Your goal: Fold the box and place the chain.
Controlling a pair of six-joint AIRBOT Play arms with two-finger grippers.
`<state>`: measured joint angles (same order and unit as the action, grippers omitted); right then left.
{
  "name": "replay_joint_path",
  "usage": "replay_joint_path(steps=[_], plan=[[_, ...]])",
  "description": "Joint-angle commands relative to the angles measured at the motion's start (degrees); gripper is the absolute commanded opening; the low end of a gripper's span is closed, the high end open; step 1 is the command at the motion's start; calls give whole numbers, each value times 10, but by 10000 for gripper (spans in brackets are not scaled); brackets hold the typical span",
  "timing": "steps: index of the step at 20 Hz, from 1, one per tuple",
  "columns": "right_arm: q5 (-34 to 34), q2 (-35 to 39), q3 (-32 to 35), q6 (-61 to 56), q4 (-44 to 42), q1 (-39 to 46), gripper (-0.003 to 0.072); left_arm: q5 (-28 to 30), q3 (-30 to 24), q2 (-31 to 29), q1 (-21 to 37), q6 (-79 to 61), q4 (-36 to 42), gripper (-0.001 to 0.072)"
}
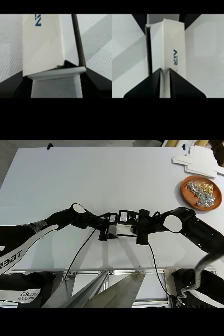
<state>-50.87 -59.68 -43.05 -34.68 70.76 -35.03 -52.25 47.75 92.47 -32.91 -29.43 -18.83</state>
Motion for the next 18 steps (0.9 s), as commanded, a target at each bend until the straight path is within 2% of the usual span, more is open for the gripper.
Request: replay_joint_path(steps=[1,5,9,11,16,18], plan=[[5,-9,0,0,3,0,88,-1,0,0,0,-1,-1,207],[-30,-10,0,0,15,0,109,-1,0,0,0,-1,-1,207],[-29,-10,8,0,7,0,116,-1,0,0,0,-1,-1,207],[-29,-10,8,0,-8,0,181,-1,0,0,0,-1,-1,207],[-31,-10,8,2,-31,0,192,-1,0,0,0,-1,-1,207],[-32,-10,8,2,-43,0,298,-1,0,0,0,-1,-1,207]])
